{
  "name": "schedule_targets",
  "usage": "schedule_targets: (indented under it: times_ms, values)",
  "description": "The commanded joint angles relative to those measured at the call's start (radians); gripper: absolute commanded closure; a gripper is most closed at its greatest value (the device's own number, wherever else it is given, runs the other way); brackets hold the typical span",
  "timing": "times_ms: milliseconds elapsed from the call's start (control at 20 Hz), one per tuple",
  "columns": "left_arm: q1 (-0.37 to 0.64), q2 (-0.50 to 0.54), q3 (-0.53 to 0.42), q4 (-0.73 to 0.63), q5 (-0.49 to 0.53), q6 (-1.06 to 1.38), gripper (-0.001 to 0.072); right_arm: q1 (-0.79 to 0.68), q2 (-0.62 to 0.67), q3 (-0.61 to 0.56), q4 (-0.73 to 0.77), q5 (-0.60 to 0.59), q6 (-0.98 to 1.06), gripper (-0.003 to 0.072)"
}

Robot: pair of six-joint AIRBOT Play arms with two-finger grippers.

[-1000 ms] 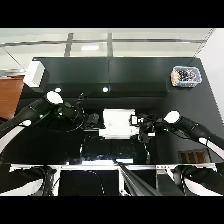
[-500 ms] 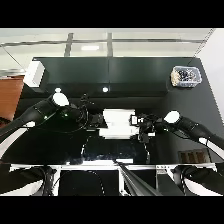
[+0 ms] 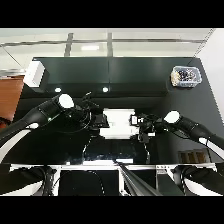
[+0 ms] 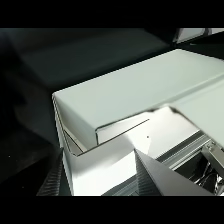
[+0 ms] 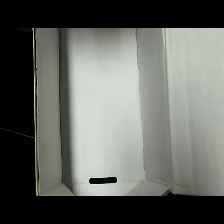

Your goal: Fold the box and place the chain.

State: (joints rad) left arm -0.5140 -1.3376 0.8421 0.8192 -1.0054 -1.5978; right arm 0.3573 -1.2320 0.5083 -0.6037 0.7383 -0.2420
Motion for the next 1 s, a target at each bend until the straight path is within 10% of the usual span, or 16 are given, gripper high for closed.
schedule_targets:
  times_ms: [0, 950]
  values:
    - [-0.007, 0.001, 0.012, 0.012, 0.006, -0.028, 0.0198, 0.001, 0.0, 0.0, 0.0, 0.0, 0.0, 0.0276]
    - [-0.077, 0.0, 0.032, 0.167, 0.029, -0.192, 0.0201, 0.001, 0.0, 0.0, 0.0, 0.0, 0.0, 0.0276]
